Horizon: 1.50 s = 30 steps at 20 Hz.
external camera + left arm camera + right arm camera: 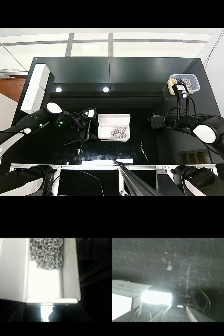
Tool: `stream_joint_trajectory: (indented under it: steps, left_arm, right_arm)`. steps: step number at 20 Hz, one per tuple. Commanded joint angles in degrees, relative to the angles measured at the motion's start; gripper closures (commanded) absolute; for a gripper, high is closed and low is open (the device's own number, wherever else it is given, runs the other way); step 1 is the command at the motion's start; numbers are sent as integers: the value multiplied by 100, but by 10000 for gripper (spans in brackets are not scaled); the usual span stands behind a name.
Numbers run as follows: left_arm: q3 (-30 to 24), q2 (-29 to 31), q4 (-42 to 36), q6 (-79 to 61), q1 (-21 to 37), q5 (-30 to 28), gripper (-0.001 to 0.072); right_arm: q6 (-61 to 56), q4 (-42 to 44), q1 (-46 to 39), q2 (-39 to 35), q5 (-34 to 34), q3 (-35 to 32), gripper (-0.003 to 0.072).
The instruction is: Fold the box and place the chain.
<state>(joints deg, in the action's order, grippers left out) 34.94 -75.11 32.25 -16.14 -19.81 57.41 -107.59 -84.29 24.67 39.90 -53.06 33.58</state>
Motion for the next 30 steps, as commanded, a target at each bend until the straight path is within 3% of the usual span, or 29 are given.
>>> stream_joint_trajectory:
  steps: [1, 7, 10, 11, 13, 15, 19, 21, 24, 27, 30]
  left_arm:
    - [-2, -20, -74, -13, -26, -28, -4]
    - [-2, -26, 57, 133, -66, -232, -3]
    - [-2, -26, 160, 138, -146, -240, 4]
    - [-2, -26, 175, 140, -164, -243, 39]
    - [-2, -26, 177, 142, -164, -245, 224]
    - [-2, -26, 179, 140, -164, -234, 243]
    - [-2, -26, 179, 142, -164, -240, 244]
    - [-2, -26, 177, 142, -164, -243, 244]
    - [-2, -26, 177, 144, -164, -240, 243]
    - [-2, -26, 177, 142, -164, -240, 243]
    - [-2, -26, 177, 144, -164, -240, 243]
  right_arm:
    - [-2, 0, 4, 2, 0, 0, -25]
    - [199, -33, 4, 15, 85, 0, -24]
    - [466, -20, 4, 101, 470, 0, -25]
    - [481, -17, 4, 157, 695, 0, -24]
    - [481, 33, 4, 380, 999, 2, -25]
    - [691, 577, 4, 713, 1244, 11, -25]
    - [2669, 2271, 4, 1318, 1821, 400, -25]
    - [3147, 2411, 90, 1617, 2103, 450, -24]
    - [3624, 2935, 116, 1834, 2020, 474, -24]
    - [4529, 4113, 160, 1834, 1224, 704, -23]
    - [5698, 4037, 286, 1847, 551, 723, -23]
